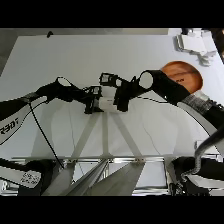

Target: Fold the box and place the chain.

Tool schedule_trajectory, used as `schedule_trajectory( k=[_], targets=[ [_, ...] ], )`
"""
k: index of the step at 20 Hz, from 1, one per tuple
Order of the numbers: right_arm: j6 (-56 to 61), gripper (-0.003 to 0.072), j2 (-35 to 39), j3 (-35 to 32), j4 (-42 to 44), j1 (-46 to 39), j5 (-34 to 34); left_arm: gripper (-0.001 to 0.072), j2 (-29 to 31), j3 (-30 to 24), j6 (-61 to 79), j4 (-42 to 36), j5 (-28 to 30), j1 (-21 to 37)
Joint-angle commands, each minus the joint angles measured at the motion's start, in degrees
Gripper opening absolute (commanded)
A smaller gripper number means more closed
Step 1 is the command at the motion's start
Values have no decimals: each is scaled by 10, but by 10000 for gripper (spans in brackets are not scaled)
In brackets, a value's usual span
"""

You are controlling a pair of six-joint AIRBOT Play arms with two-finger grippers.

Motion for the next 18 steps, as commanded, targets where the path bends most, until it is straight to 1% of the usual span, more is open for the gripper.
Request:
schedule_trajectory(
  k=[1, 2, 7, 10, 12, 13, 15, 17, 18],
  targets=[
    [0, 250, 2, 0, -10, 2, -25, 115, 0, 0, 0, 1, -2, 0],
    [0, 228, 2, 0, -11, 2, -34, 115, 0, 0, 0, 1, -2, 0],
    [0, 227, -5, -3, -11, 2, -46, 115, 0, 0, 0, 1, -2, 0],
    [23, 227, -12, -24, -10, 2, -63, 115, 0, 0, 0, 1, -2, 0],
    [31, 229, -12, -35, -9, 2, -59, 115, 0, 0, 0, 1, -2, 0],
    [31, 242, -12, -36, -8, 2, -54, 115, 0, 0, 0, 1, -2, 0],
    [30, 379, -8, -36, 2, 2, -51, 115, 0, 0, 0, 1, -2, 0],
    [30, 428, 2, -36, 12, 2, -52, 115, 0, 0, 0, 1, -2, 0],
    [30, 428, 8, -36, 14, 2, -51, 115, 0, 0, 0, 1, -2, 0]
  ],
)
